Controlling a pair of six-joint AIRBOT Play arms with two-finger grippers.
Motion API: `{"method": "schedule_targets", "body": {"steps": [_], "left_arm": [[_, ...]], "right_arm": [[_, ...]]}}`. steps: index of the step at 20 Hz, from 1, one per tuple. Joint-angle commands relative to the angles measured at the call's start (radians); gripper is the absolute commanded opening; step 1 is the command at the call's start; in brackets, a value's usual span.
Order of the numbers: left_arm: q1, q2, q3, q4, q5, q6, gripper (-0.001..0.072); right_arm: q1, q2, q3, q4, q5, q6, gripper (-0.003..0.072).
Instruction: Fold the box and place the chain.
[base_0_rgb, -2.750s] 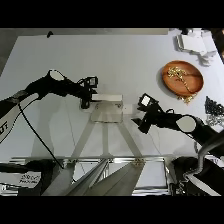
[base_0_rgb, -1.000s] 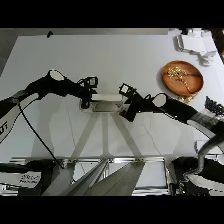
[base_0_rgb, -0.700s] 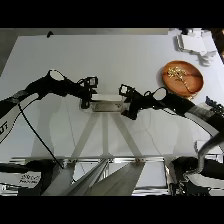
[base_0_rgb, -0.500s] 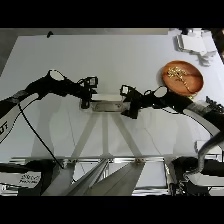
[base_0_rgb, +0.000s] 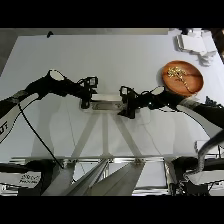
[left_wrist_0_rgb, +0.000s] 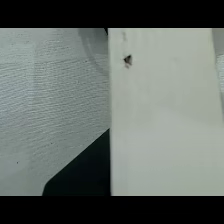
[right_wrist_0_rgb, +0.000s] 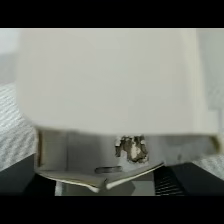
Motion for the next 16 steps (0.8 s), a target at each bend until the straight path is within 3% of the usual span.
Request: {"method": "schedule_targets", "body": {"steps": [1, 2, 16], "left_arm": [[0.000, -0.001, -0.001, 0.000, 0.000, 0.000, 0.0008], [0.000, -0.001, -0.001, 0.000, 0.000, 0.000, 0.0008], [0.000, -0.001, -0.001, 0.000, 0.000, 0.000, 0.0008]], "right_arm": [[0.002, -0.006, 0.002, 0.005, 0.007, -0.011, 0.0450], [0.004, -0.006, 0.002, 0.004, 0.006, -0.011, 0.0401], [0.004, -0.006, 0.002, 0.002, 0.006, -0.010, 0.0400]]}}
